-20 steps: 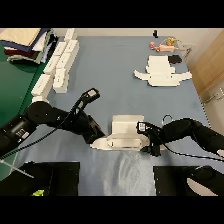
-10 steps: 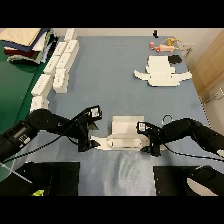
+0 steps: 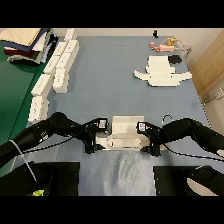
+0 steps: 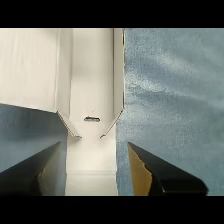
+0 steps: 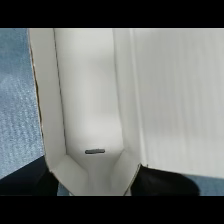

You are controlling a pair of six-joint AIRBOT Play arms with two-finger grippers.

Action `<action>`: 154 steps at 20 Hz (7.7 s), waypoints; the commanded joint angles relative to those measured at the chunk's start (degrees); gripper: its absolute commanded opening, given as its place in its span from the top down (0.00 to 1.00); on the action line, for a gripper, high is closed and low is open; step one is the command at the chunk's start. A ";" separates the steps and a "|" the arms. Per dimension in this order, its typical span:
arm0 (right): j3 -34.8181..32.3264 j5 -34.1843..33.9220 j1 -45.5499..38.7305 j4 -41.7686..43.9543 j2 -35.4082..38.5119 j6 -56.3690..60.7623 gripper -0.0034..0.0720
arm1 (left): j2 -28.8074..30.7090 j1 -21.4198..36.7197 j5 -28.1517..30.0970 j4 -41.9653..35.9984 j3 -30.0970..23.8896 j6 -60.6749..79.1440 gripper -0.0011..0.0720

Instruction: Fold the box.

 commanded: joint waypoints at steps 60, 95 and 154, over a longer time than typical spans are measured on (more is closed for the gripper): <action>0.00 0.02 0.04 0.00 0.00 0.00 0.28 | 7.23 9.22 -3.58 12.61 -5.29 -84.89 0.97; 0.00 0.02 0.04 0.00 0.00 0.00 0.28 | 0.28 -6.25 3.56 1.88 3.82 -85.33 0.36; 0.00 0.02 0.04 0.00 0.00 0.00 0.28 | -15.21 -25.35 -39.93 55.04 43.30 -146.66 0.45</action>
